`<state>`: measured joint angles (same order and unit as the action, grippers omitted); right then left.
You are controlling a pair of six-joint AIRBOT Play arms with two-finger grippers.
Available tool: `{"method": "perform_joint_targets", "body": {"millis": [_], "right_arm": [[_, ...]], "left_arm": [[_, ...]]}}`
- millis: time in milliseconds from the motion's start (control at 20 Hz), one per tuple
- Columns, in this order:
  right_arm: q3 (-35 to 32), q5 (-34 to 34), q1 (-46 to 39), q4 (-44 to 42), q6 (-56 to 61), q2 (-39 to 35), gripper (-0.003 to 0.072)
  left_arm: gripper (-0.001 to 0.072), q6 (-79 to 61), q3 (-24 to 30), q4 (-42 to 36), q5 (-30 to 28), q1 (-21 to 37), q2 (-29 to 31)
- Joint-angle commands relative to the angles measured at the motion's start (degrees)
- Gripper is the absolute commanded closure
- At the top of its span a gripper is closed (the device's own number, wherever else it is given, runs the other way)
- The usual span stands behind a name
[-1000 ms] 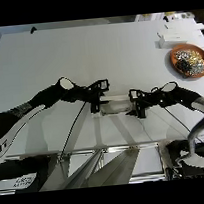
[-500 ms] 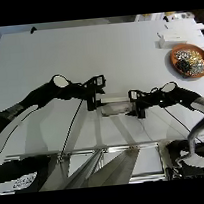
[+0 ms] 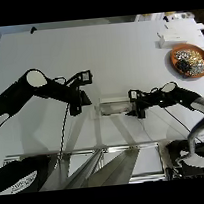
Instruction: Fold the box and place the chain.
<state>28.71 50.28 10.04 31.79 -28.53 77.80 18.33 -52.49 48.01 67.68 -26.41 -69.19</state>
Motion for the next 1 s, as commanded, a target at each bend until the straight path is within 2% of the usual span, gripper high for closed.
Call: {"method": "perform_joint_targets", "body": {"millis": [0, 100, 250, 300, 450, 600, 750, 950], "right_arm": [[0.0, 0.0, 0.0, 0.0, 0.0, 0.0, 0.0307], [0.0, 0.0, 0.0, 0.0, 0.0, 0.0, 0.0307], [0.0, 0.0, 0.0, 0.0, 0.0, 0.0, 0.0307], [0.0, 0.1, 0.0, 0.0, 0.0, 0.0, 0.0307], [0.0, 0.1, 0.0, 0.0, 0.0, 0.0, 0.0307], [0.0, 0.1, 0.0, -0.1, 0.0, 0.0, 0.0307], [0.0, 0.1, 0.0, -0.1, 0.0, 0.0, 0.0307], [0.0, 0.1, 0.0, -0.1, 0.0, 0.0, 0.0307]], "left_arm": [[0.0709, 4.8, 0.0, -4.8, 1.4, -4.6, 2.3], [0.0708, 4.8, 0.0, -8.8, -3.7, -10.1, 1.3], [0.0704, 5.1, 0.0, -10.5, -13.2, -18.4, -3.2], [0.0708, 5.3, 0.0, -10.5, -17.7, -20.3, -4.8], [0.0707, 10.8, 0.0, -14.0, -38.4, -21.9, -7.3], [0.0704, 17.2, 0.0, -17.7, -52.5, -21.1, -9.0], [0.0704, 23.7, 0.0, -17.8, -58.2, -20.1, -12.3], [0.0704, 28.2, 0.0, -17.6, -55.0, -19.0, -17.0]]}}
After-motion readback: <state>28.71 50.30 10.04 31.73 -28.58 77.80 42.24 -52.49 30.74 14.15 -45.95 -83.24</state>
